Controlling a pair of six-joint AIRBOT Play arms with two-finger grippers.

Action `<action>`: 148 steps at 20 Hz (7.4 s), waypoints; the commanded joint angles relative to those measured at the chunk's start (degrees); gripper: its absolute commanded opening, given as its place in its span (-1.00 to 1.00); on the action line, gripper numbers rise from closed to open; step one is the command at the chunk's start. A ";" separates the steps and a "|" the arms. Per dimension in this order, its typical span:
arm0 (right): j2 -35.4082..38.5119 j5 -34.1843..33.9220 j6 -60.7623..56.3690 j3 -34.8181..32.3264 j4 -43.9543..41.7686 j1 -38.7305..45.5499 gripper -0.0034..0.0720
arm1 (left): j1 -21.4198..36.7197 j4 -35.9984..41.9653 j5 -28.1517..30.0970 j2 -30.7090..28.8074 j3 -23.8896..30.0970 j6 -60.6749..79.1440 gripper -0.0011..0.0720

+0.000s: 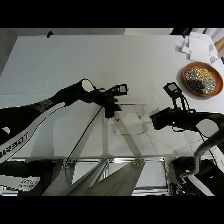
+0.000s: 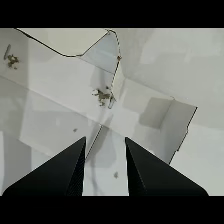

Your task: Fold the box and place the chain.

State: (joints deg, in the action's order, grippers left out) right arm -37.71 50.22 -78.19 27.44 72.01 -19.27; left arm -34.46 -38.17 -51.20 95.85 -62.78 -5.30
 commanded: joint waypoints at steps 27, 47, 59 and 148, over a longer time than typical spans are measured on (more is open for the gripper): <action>-0.04 -0.02 0.22 -0.02 0.02 -0.02 -0.18 | -0.98 -2.19 -0.87 0.02 0.02 1.22 -0.95; -0.04 4.63 18.67 -0.02 -0.92 -0.02 -0.81 | -1.01 -2.16 -1.11 0.02 0.02 1.20 -0.94; -0.04 9.20 43.28 -3.21 -8.04 -0.02 -0.56 | -1.01 -2.19 -1.09 0.02 0.02 1.20 -0.94; -21.66 -9.70 103.75 -6.69 -38.91 10.60 0.93 | -1.01 -2.16 -1.11 0.02 0.02 1.20 -0.94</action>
State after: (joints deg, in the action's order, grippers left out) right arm -57.56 39.46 24.53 19.62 34.09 -8.93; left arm -35.44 -40.34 -52.34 95.83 -62.78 -4.10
